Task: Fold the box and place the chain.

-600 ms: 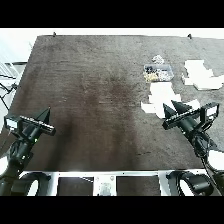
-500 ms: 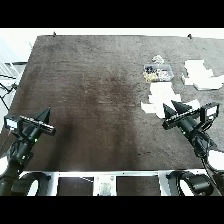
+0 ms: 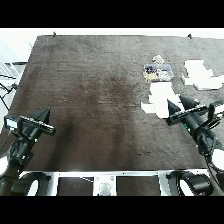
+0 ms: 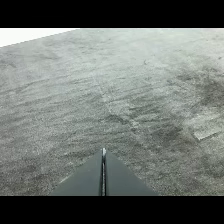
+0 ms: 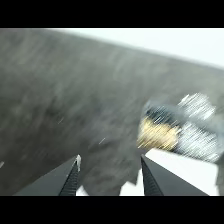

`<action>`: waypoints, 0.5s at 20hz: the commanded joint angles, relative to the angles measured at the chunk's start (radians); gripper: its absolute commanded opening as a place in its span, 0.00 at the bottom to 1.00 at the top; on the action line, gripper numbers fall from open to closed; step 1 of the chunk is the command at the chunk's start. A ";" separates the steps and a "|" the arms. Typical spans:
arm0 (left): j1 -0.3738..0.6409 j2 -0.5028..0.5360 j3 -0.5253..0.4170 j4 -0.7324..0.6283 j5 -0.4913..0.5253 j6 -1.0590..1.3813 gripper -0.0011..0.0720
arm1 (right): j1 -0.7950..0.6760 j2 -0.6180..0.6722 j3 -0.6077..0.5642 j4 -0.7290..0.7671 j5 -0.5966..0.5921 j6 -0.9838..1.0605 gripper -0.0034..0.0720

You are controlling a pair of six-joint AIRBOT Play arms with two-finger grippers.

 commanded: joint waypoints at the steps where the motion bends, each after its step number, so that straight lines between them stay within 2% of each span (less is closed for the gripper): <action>1: 0.000 0.000 0.000 0.000 0.000 0.000 0.04 | -0.072 -0.032 0.079 0.000 -0.068 0.062 0.66; 3: 0.000 0.000 0.000 0.000 0.000 0.000 0.04 | -0.192 -0.111 0.153 0.000 -0.019 0.130 0.69; 4: 0.000 0.000 0.000 0.000 0.000 0.000 0.04 | -0.268 -0.166 0.199 0.000 0.057 0.135 0.69; 8: 0.000 0.000 0.000 0.000 0.000 0.000 0.04 | -0.606 -0.437 0.425 -0.002 0.470 0.135 0.70; 10: 0.000 0.000 0.000 0.000 0.000 0.000 0.04 | -0.771 -0.582 0.552 -0.005 0.663 0.165 0.74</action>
